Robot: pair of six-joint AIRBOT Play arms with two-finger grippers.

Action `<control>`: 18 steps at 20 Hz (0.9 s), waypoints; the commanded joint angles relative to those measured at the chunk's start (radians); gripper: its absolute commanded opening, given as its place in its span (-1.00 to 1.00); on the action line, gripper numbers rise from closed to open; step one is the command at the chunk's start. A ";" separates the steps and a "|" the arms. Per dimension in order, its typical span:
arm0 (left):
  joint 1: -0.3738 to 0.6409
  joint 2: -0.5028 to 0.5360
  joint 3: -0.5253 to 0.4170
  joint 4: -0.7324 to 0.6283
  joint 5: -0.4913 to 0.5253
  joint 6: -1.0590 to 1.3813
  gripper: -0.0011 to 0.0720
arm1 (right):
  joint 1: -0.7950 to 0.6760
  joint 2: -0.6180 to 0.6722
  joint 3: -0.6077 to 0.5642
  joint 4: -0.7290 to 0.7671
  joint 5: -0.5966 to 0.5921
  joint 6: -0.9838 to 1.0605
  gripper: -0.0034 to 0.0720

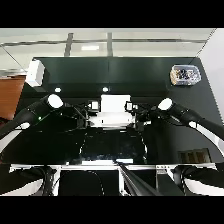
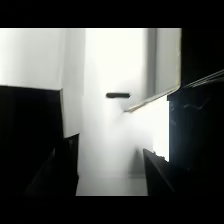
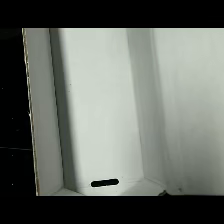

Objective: Fold the box and place the chain.

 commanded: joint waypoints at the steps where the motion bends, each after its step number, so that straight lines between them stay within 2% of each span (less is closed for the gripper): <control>1: 0.000 -0.002 0.000 -0.086 -0.035 0.013 0.46 | 0.000 0.000 0.000 0.000 0.000 0.000 -0.32; 2: 0.000 -0.002 0.000 -0.111 -0.033 0.013 0.39 | 0.000 0.000 0.000 0.000 0.000 0.000 -0.32; 6: -0.001 -0.006 0.000 -0.158 -0.032 0.021 0.39 | 0.000 0.000 0.000 0.000 0.000 0.000 -0.32; 7: -0.001 -0.006 0.000 -0.158 -0.034 0.020 0.31 | 0.000 0.000 0.000 0.000 0.000 0.001 -0.32; 8: -0.001 -0.006 0.000 -0.158 -0.041 0.020 0.07 | 0.000 0.000 0.000 0.000 0.000 0.000 -0.32; 9: -0.001 -0.006 0.000 -0.158 -0.045 0.020 -0.08 | 0.000 0.000 0.000 0.000 0.000 0.001 -0.31; 11: -0.001 -0.006 0.000 -0.161 -0.044 0.020 -0.08 | 0.000 0.000 0.000 0.000 0.000 0.000 -0.32; 13: -0.001 -0.006 0.000 -0.196 -0.043 0.020 -0.34 | 0.000 0.000 0.000 0.000 0.000 0.000 -0.32; 18: -0.038 -0.034 0.000 -0.242 -0.031 0.021 -0.36 | 0.000 0.000 0.000 0.000 0.000 0.000 -0.32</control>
